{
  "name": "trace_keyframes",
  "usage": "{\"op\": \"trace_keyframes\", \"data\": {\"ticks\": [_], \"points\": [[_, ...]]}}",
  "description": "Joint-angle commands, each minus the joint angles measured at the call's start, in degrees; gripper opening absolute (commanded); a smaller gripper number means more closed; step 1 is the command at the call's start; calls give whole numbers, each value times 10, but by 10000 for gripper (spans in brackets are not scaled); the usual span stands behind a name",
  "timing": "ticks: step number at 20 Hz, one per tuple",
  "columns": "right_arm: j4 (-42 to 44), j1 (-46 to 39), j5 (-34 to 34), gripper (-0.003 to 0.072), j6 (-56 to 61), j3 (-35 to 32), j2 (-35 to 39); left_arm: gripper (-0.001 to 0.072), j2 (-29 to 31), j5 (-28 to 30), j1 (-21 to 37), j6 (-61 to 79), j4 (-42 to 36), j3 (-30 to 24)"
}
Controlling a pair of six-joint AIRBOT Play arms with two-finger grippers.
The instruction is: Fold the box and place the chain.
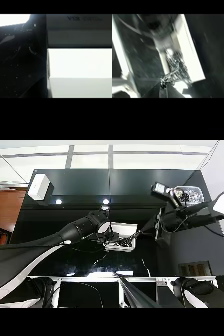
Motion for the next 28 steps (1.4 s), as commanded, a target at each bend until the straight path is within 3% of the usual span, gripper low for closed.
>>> {"op": "trace_keyframes", "data": {"ticks": [1,7,8,9,18,19,21,25,28], "points": [[65,4,8,14,9,21,-3,30,0,0,0,0,0,0],[38,39,-56,41,47,-33,-32,30,0,0,0,0,0,0],[15,39,-76,282,60,-38,-32,30,0,0,0,0,0,0],[-7,39,-85,457,63,-38,-32,30,0,0,0,0,0,0],[-33,-64,9,454,63,-17,-19,33,0,-9,4,-26,-31,7],[-34,-71,23,454,63,-17,-19,80,0,-9,4,-39,-30,11],[-33,-78,36,454,63,-17,-19,419,0,-9,4,-40,-30,23],[-38,-78,37,454,63,-17,-19,447,29,-25,5,51,-24,47],[-65,-78,19,453,80,-17,-19,448,85,-111,8,233,15,40]]}}
